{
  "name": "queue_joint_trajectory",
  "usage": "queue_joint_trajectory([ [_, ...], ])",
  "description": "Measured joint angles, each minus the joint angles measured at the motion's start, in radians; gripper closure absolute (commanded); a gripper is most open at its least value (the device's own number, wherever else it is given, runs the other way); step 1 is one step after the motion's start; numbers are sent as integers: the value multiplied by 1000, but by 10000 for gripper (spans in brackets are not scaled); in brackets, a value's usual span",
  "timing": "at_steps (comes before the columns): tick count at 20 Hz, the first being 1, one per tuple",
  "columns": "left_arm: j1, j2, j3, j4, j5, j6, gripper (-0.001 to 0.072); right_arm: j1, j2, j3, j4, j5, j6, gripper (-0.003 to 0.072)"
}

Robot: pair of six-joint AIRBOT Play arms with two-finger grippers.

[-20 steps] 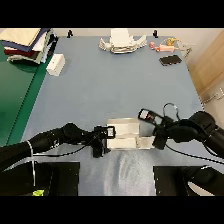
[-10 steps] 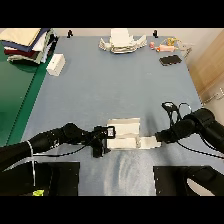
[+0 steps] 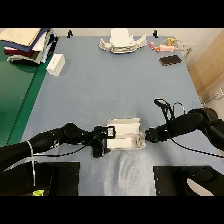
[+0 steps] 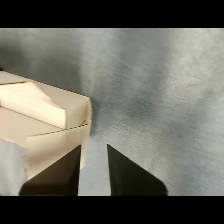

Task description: Fold the box.

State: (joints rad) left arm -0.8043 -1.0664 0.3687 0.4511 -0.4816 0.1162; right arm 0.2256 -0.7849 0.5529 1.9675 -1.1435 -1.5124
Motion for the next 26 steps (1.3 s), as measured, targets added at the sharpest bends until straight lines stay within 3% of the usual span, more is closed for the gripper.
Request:
queue_joint_trajectory([
  [3, 0, 0, 0, 0, 0, 0, 266, 0, 25, 11, 19, -18, -10, 344],
  [4, 0, 0, 0, 0, 0, 0, 266, 0, 26, 13, 27, -20, -12, 156],
  [5, 0, 0, 0, 0, 0, 0, 265, 1, 23, 12, 37, -24, -14, 115],
  [7, 0, 0, 0, 0, 0, 0, 266, 11, 3, 5, 59, -27, -15, 150],
  [14, 0, 0, 0, 0, 0, 0, 265, 164, -135, 21, 62, 65, -16, 169],
  [23, 0, 0, 0, 0, 0, 0, 266, 401, -305, 163, -284, 62, 417, 169],
  [25, 0, 0, 0, 0, 0, 0, 266, 435, -340, 185, -325, 56, 501, 242],
  [26, 0, 0, 0, 0, 0, 0, 266, 449, -355, 193, -344, 52, 539, 242],
])
